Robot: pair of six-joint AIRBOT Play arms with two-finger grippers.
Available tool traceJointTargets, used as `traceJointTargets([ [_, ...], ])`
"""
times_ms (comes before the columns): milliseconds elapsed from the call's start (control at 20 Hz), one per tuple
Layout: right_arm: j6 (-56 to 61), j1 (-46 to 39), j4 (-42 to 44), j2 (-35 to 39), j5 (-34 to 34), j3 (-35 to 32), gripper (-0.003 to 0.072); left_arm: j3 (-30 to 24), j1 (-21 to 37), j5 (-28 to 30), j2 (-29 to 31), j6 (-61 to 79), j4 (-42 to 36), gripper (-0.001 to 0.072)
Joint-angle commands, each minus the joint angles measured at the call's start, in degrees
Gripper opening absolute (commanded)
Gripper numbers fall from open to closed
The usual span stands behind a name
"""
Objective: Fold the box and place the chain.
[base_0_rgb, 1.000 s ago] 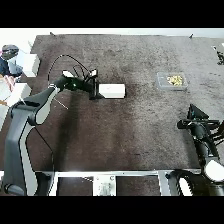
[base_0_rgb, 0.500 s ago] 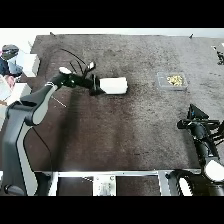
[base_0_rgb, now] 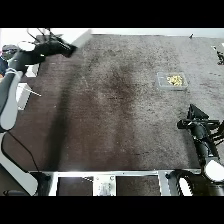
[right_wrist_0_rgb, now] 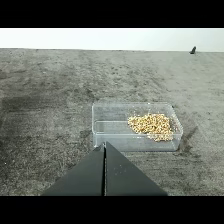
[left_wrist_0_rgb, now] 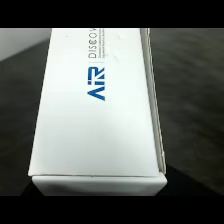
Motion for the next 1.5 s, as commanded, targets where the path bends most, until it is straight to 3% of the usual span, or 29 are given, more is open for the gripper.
traceJointTargets([
  [0, 0.0, 0.02, 0.0, 0.04, 0.02, -0.04, 0.001, -1.75, 4.96, 10.95, 1.36, -23.78, 16.65, 0.0009],
  [100, 0.0, 0.02, 0.0, 0.04, 0.02, -0.04, 0.001, -5.42, 6.64, 13.35, 1.33, -31.98, 23.82, 0.0009],
  [350, 0.0, 0.02, 0.0, 0.04, 0.02, -0.04, 0.001, -17.11, 7.02, 26.49, 1.25, -33.38, 24.44, 0.0009],
  [450, 0.0, 0.02, 0.0, 0.04, 0.0, -0.04, 0.001, -19.52, 7.08, 27.76, 0.07, -33.38, 24.44, 0.001],
  [850, 0.0, 0.02, 0.0, 0.04, 0.02, -0.04, 0.001, -19.78, 7.21, 30.21, -6.01, -32.65, 24.33, 0.0012],
  [1300, 0.0, 0.02, 0.0, 0.04, 0.02, -0.04, 0.001, -18.38, 6.49, 32.68, -7.21, -27.71, 24.33, 0.0014],
  [1350, 0.0, 0.02, 0.02, 0.04, 0.02, -0.04, 0.001, -18.38, 6.47, 32.7, -7.21, -27.71, 24.33, 0.0159],
  [1400, 0.0, 0.02, 0.0, 0.04, 0.02, -0.04, 0.001, -18.38, 6.49, 33.48, -7.21, -27.87, 24.26, 0.0545],
  [1450, 0.0, 0.02, 0.0, 0.04, 0.02, -0.04, 0.001, -17.9, 6.49, 34.12, -7.21, -28.24, 24.26, 0.0704],
])
